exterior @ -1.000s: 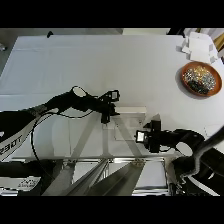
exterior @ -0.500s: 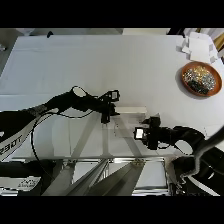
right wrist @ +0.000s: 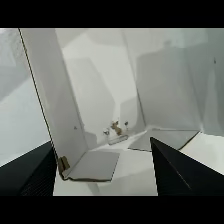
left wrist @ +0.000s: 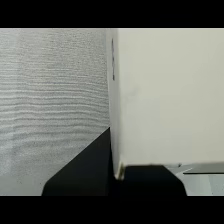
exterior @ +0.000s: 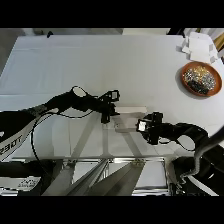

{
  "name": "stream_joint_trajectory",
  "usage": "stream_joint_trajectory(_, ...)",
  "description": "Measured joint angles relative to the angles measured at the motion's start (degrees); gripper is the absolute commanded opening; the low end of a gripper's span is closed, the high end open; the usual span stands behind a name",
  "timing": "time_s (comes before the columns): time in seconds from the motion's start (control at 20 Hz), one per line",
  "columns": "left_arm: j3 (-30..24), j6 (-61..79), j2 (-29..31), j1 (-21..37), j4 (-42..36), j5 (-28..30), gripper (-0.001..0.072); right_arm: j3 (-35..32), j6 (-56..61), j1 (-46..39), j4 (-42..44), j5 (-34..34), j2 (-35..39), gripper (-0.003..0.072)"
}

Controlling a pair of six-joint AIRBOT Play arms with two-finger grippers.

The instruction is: Fold the box and place the chain.

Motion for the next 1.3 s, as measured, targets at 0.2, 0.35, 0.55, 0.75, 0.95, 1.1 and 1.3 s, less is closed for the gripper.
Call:
stream_joint_trajectory(0.2, 0.0, 0.0, 0.0, 0.0, 0.0, 0.0, 0.0012, 1.2, -0.6, -2.5, 0.3, 0.5, 0.0, 0.0585)
stream_joint_trajectory(0.35, 0.0, 0.0, 0.0, 0.0, 0.0, 0.0, 0.0012, 1.7, -3.1, -4.1, 1.3, 0.7, 0.0, 0.0585)
stream_joint_trajectory(0.55, 0.0, 0.0, 0.0, 0.0, 0.0, 0.0, 0.0012, 1.9, -9.7, -5.0, 5.3, 0.7, 0.0, 0.0587)
stream_joint_trajectory(0.75, 0.0, 0.0, 0.0, 0.0, 0.0, 0.0, 0.0012, 1.9, -13.4, -7.8, 8.7, 0.9, 0.0, 0.0587)
stream_joint_trajectory(0.95, 0.0, 0.0, 0.0, 0.0, 0.0, 0.0, 0.0012, 1.9, -17.6, -9.3, 11.7, 1.0, -0.3, 0.0587)
stream_joint_trajectory(1.1, 0.0, 0.0, 0.0, 0.0, 0.0, 0.0, 0.0012, 1.9, -21.2, -10.3, 15.4, 1.2, -1.2, 0.0587)
stream_joint_trajectory(1.3, 0.0, 0.0, 0.0, 0.0, 0.0, 0.0, 0.0012, 2.1, -26.2, -13.9, 19.7, 2.8, -2.0, 0.0586)
